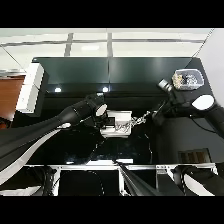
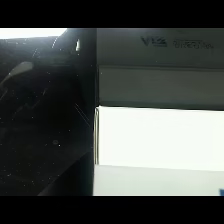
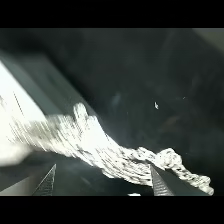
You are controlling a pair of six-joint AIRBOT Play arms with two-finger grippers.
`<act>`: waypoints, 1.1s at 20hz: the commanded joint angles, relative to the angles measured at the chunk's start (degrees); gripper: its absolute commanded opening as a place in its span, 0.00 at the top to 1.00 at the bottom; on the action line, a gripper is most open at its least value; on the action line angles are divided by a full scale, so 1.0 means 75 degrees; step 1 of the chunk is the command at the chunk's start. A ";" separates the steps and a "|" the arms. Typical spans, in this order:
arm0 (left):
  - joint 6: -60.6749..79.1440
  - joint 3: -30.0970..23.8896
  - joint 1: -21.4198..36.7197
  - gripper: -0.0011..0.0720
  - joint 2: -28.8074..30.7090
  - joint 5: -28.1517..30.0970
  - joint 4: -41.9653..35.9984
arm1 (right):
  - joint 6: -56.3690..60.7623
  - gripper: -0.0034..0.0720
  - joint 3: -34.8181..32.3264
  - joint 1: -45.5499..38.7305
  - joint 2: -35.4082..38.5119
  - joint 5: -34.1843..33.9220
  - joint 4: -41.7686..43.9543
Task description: Fold the box and place the chain.
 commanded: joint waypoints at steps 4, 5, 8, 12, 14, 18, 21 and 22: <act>0.0003 -0.0003 0.0009 0.95 -0.0003 0.0006 0.0003 | -0.5234 0.00 -0.0411 0.0090 -0.1495 -0.0475 0.1177; 0.0003 -0.0003 0.0009 0.95 -0.0003 0.0003 0.0003 | -0.5689 0.00 -0.0411 0.0108 -0.1632 -0.0437 0.1373; 0.0003 -0.0003 0.0009 0.95 -0.0003 0.0003 0.0003 | -0.6105 0.00 -0.0408 0.0198 -0.1734 -0.0889 0.1448; 0.0003 -0.0003 0.0009 0.95 -0.0003 0.0006 0.0003 | -0.6292 0.00 -0.0370 0.0262 -0.1842 -0.1110 0.1623; 0.0003 -0.0003 0.0006 0.95 -0.0003 0.0003 0.0000 | -0.6242 0.00 -0.0370 0.0274 -0.1976 -0.1096 0.1620; 0.0003 -0.0003 0.0006 0.95 -0.0003 -0.0020 0.0000 | -0.5852 0.00 -0.0370 0.0312 -0.2005 -0.1128 0.1521; 0.0003 -0.0003 0.0009 0.95 -0.0003 -0.0020 0.0000 | -0.5391 0.63 -0.0370 0.0312 -0.2002 -0.1070 0.1239; 0.0003 -0.0003 0.0006 0.95 -0.0003 -0.0020 0.0000 | -0.5380 0.95 -0.0370 0.0309 -0.1979 -0.1014 0.1201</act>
